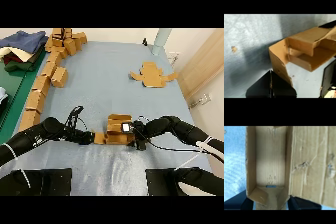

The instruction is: Fold the box.

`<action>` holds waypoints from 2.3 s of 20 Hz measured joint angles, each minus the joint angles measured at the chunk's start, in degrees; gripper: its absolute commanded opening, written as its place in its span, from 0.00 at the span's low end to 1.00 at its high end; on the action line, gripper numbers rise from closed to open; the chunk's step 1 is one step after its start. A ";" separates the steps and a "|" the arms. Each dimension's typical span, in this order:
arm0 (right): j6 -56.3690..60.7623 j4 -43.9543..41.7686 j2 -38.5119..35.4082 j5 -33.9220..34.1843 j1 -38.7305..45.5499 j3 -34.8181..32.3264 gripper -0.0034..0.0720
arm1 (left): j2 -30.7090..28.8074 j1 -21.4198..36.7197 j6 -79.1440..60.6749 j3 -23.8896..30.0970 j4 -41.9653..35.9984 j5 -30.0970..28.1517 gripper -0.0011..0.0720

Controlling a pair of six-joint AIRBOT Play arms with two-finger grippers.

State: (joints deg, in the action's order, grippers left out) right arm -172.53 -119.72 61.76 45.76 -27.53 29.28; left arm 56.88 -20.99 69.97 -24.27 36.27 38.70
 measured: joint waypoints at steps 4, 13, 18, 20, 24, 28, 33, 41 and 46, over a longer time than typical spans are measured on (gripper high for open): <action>0.02 0.00 0.00 0.00 0.00 0.00 0.71 | -1.42 -0.33 0.09 -2.78 -0.94 1.42 0.41; 0.00 0.00 0.00 0.00 0.00 0.00 0.71 | -1.29 -0.68 -0.79 -4.96 -4.94 2.34 0.54; 0.02 0.00 0.00 0.00 0.00 0.00 0.71 | -1.01 -2.60 -3.87 -5.03 -7.85 1.51 0.76; 0.00 0.00 0.00 0.00 0.00 0.00 0.71 | -0.90 -2.93 -4.33 -5.05 -8.48 1.22 0.76; 0.02 0.00 0.00 0.00 -0.02 0.00 0.71 | -0.83 -3.21 -4.68 -5.07 -9.60 0.90 0.76; 0.02 0.00 0.00 0.00 0.00 0.00 0.71 | -0.83 -3.26 -4.83 -5.05 -10.58 0.48 0.76; 0.02 0.00 0.00 0.00 0.00 0.00 0.71 | 1.01 -3.32 -4.52 -5.07 -9.94 -0.26 0.76; 0.00 0.00 0.00 0.00 0.00 0.00 0.71 | 4.35 -8.90 7.04 -8.17 0.28 -2.49 0.76; 0.00 0.00 0.00 0.00 0.00 0.00 0.71 | 6.43 -15.30 23.58 -13.07 16.00 -3.43 0.76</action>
State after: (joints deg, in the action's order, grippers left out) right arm -172.53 -119.72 61.76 45.76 -27.53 29.28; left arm 63.31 -36.29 93.56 -37.34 52.27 35.27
